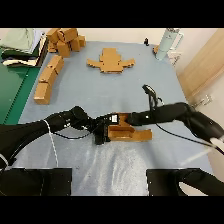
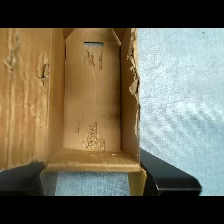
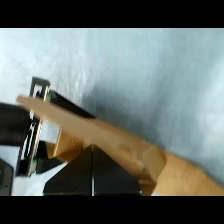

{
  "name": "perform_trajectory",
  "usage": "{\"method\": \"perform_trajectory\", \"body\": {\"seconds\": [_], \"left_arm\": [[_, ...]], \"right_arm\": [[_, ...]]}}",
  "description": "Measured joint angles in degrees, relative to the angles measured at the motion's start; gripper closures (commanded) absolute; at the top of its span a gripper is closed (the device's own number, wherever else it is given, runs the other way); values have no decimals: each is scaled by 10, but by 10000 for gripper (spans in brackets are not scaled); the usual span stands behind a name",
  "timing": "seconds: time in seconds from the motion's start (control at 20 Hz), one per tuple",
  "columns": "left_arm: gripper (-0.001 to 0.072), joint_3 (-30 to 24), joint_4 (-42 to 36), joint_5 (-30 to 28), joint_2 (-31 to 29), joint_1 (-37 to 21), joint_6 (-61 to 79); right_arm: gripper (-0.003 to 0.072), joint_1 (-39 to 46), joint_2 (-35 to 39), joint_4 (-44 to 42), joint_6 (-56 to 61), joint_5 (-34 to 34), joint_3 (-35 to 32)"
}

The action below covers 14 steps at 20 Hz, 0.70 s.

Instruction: Fold the box.

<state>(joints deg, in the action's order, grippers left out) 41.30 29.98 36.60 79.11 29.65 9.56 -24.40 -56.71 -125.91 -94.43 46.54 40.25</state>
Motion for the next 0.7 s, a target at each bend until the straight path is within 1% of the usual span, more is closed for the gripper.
{"method": "perform_trajectory", "body": {"seconds": [0.15, 0.35, 0.55, 0.7], "left_arm": [[241, 0, 0, 0, 0, 0, 0], [240, 0, 0, 0, 0, 0, 0], [241, 0, 0, 0, 0, 0, 0], [241, 0, 0, 0, 0, 0, 0]], "right_arm": [[679, 0, -84, 6, -45, -10, 45], [680, -1, -162, 12, -102, -11, 66], [680, -6, -188, 13, -150, -9, 72], [680, -8, -162, 20, -182, 4, 73]]}}
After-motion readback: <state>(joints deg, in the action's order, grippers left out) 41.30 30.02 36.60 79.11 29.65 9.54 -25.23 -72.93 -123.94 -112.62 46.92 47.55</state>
